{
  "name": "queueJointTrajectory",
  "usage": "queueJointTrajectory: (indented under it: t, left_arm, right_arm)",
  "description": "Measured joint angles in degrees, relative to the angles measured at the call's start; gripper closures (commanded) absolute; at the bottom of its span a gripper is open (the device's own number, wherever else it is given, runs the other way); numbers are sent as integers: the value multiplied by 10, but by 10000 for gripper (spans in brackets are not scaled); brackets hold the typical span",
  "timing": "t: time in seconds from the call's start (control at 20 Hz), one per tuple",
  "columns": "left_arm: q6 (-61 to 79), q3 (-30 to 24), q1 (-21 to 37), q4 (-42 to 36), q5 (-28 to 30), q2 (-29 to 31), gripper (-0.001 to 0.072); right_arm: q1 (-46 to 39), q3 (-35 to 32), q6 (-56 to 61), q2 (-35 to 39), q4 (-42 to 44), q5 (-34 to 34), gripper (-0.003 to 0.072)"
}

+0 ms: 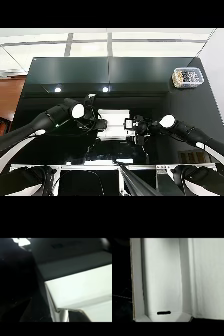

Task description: Fold the box and place the chain.

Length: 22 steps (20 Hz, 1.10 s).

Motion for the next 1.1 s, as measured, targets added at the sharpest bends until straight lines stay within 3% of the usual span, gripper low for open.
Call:
queueJointTrajectory:
  t: [0.9,0.95,1.05,1.1]
  left_arm:
    - [-176,39,-59,82,-28,-34,223]
    - [-179,41,-63,84,-28,-37,241]
    - [-183,43,-68,87,-27,-38,388]
    - [-184,44,-71,89,-28,-40,398]
  right_arm:
    - [0,0,0,0,0,0,456]
    - [0,0,0,0,0,0,456]
    - [0,0,0,0,0,0,457]
    - [0,0,0,0,0,0,456]
